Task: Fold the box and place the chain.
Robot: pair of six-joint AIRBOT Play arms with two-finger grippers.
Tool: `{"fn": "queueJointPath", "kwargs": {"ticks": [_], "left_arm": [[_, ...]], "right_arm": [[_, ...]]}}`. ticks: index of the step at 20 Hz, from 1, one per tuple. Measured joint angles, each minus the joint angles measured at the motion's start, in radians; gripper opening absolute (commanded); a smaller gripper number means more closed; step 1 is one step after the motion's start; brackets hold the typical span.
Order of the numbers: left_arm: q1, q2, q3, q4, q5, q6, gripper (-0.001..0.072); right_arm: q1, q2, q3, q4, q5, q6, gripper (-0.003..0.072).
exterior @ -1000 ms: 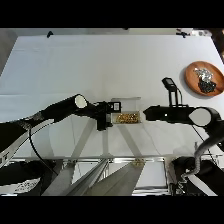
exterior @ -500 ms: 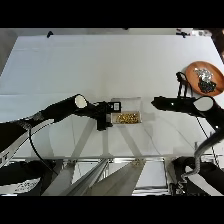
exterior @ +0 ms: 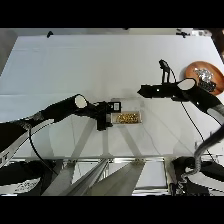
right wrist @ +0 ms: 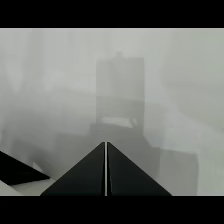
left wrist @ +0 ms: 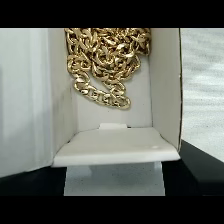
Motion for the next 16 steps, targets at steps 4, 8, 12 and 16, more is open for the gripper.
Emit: {"fn": "queueJointPath", "kwargs": {"ticks": [4,8,12,16], "left_arm": [[0.000,0.000,0.000,0.000,0.000,0.000,0.0435],[0.000,0.000,0.000,0.000,0.000,0.000,0.0435],[0.000,0.000,0.000,0.000,0.000,0.000,0.0435],[0.000,0.000,0.000,0.000,0.000,0.000,0.0435]], "right_arm": [[0.041,-0.022,0.019,0.008,0.040,-0.032,0.0011],[0.054,-0.019,0.024,0.010,0.116,-0.068,0.0011],[0.058,0.032,0.026,-0.003,0.152,-0.110,0.0011],[0.070,0.085,0.026,-0.073,0.225,-0.168,0.0011]]}}
